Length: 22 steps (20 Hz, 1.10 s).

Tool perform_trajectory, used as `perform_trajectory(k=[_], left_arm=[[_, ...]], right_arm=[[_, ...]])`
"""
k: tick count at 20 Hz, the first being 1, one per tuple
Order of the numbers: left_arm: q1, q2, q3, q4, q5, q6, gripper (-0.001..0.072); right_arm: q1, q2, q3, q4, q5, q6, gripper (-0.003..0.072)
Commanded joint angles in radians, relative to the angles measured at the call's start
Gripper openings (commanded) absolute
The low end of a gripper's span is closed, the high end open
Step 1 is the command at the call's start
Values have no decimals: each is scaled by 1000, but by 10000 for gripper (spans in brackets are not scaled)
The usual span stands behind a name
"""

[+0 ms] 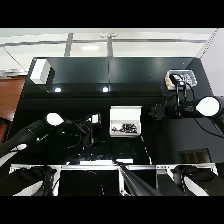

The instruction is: Fold the box and place the chain.

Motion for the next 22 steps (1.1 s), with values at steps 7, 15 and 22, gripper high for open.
perform_trajectory(k=[7, 15, 22], left_arm=[[-9, -134, 95, -166, 23, 135, 713], [-10, -163, 129, -162, 5, 134, 712], [-10, -169, 135, -159, 1, 118, 711]], right_arm=[[0, 1, 0, 12, -1, 9, 331], [0, 1, 0, 16, -2, 9, 331], [0, 1, 0, 30, -4, 9, 331]])
